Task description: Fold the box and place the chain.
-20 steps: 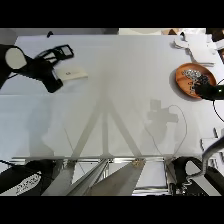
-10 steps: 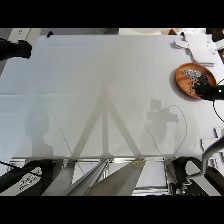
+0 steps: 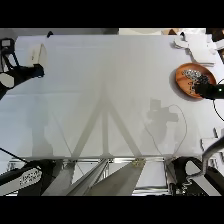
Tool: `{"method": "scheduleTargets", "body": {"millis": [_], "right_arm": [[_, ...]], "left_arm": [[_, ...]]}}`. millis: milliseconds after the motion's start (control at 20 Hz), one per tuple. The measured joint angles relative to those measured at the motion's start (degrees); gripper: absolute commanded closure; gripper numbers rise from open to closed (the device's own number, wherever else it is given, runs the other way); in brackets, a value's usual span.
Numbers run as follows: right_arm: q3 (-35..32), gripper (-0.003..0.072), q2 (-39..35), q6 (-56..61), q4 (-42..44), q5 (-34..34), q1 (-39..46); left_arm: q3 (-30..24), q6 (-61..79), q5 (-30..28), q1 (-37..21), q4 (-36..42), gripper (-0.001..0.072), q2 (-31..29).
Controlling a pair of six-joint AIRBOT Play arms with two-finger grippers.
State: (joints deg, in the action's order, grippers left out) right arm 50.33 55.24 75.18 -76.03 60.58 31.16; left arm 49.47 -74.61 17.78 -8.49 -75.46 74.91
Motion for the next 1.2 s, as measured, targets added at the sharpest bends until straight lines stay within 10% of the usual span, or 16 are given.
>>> {"method": "scheduleTargets", "body": {"millis": [350,650,1200], "right_arm": [[0.0,0.0673,0.0,0.0,0.0,-0.3,0.0],[0.0,0.0673,0.0,0.0,0.0,-0.3,0.0],[0.0,0.0673,0.0,0.0,0.0,-0.3,0.0]], "left_arm": [[-1.2,-0.2,3.7,0.0,-1.6,0.0676,7.8],[-1.4,0.1,5.7,0.0,-2.8,0.0068,10.7],[-1.3,0.0,8.5,0.0,-3.0,0.0016,1.0]]}}
